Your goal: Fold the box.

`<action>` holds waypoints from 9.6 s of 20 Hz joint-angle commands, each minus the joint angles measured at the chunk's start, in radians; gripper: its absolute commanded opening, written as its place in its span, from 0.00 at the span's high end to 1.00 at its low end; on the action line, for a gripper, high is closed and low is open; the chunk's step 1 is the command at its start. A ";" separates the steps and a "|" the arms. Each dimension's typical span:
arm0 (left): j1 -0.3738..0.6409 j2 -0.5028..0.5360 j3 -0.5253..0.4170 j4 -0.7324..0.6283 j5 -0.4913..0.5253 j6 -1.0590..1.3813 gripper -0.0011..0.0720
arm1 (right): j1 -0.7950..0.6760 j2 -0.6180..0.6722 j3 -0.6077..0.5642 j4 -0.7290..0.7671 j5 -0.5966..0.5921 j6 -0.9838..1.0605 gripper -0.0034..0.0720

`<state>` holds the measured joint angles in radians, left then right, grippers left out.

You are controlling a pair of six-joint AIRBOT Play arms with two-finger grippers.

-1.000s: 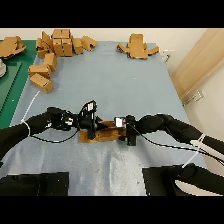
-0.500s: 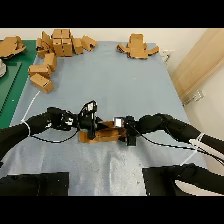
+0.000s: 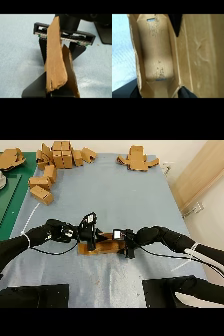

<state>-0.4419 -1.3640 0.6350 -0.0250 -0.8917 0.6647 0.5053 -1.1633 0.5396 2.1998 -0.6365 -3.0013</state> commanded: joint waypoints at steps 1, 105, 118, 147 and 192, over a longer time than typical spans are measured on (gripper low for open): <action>0.000 0.000 0.000 0.001 -0.001 0.000 0.97 | 0.001 -0.007 -0.001 -0.005 0.026 0.000 0.28; -0.119 -0.017 0.158 0.631 0.185 -1.865 0.97 | 0.001 0.036 -0.001 -0.040 -0.071 0.000 0.25; -0.119 -0.017 0.158 0.632 0.186 -1.847 0.97 | 0.002 0.036 -0.001 0.009 -0.055 0.010 0.15; -0.170 0.521 -0.193 1.349 0.334 -1.527 0.97 | 0.001 0.036 -0.001 0.003 -0.087 0.053 0.15; -0.288 0.532 -0.151 1.378 0.360 -1.465 0.18 | 0.018 0.022 -0.001 -0.010 -0.086 0.174 0.15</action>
<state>-0.7143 -0.7971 0.4831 1.3529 -0.5587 -0.8005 0.5156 -1.1404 0.5392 2.1921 -0.7048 -2.7834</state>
